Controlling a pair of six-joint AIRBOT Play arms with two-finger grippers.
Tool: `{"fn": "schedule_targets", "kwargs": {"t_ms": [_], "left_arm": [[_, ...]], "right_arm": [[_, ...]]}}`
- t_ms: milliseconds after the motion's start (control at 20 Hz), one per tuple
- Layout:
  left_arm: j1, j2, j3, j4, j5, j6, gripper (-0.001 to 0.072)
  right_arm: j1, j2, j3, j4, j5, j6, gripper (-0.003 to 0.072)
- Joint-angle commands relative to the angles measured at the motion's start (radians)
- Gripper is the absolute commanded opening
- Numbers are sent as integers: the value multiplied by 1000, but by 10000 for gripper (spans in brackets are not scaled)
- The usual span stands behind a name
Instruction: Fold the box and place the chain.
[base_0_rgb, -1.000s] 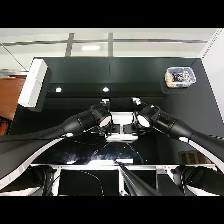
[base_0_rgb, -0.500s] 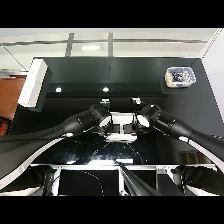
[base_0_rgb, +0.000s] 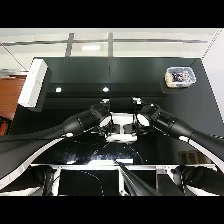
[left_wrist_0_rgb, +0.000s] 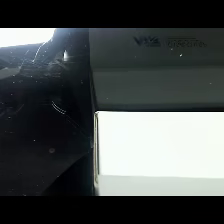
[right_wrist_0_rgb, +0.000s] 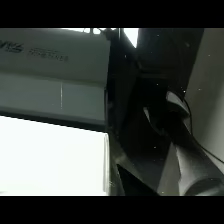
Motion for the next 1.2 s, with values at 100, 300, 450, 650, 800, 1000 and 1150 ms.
{"fn": "schedule_targets", "kwargs": {"t_ms": [100,300,450,650,800,1000,1150], "left_arm": [[0,-1,0,2,-2,-1,26],[0,-1,0,2,-2,-2,26],[0,-1,0,2,-2,-1,26],[0,-1,0,2,-1,-1,26],[0,-1,0,1,-1,-1,26],[0,-1,0,1,0,-1,26],[1,-1,0,2,4,-1,26]], "right_arm": [[0,0,1,25,-38,23,47],[-2,0,1,25,-37,19,65],[-2,18,4,20,-13,-10,481],[-6,169,22,-11,76,-114,479],[-92,362,23,-165,139,-140,479],[-324,481,23,-494,134,-200,478],[-553,476,-18,-607,-119,-203,479]]}}
